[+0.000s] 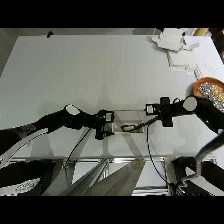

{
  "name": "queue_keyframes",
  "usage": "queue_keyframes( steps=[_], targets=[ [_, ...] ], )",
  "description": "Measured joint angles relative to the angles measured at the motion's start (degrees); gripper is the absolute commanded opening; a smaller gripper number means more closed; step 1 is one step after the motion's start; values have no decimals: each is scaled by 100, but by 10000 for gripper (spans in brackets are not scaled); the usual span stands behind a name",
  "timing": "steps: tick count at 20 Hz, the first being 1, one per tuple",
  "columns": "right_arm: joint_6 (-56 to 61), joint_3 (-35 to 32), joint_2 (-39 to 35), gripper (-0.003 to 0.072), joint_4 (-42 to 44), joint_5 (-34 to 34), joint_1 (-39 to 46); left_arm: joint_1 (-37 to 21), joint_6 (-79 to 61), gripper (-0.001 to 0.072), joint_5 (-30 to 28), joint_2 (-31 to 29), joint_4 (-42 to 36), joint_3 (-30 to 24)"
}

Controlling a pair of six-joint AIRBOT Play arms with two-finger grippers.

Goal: Fold the box and place the chain.

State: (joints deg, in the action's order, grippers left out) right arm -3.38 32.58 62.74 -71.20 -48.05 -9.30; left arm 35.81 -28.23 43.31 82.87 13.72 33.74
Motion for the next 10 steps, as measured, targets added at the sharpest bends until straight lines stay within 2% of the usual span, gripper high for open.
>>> queue_keyframes(
  steps=[10],
  targets=[
    [-192, -94, 22, 216, 111, 48, 0, 0, 0, 273, 2, 0, 0, 0]
  ],
)
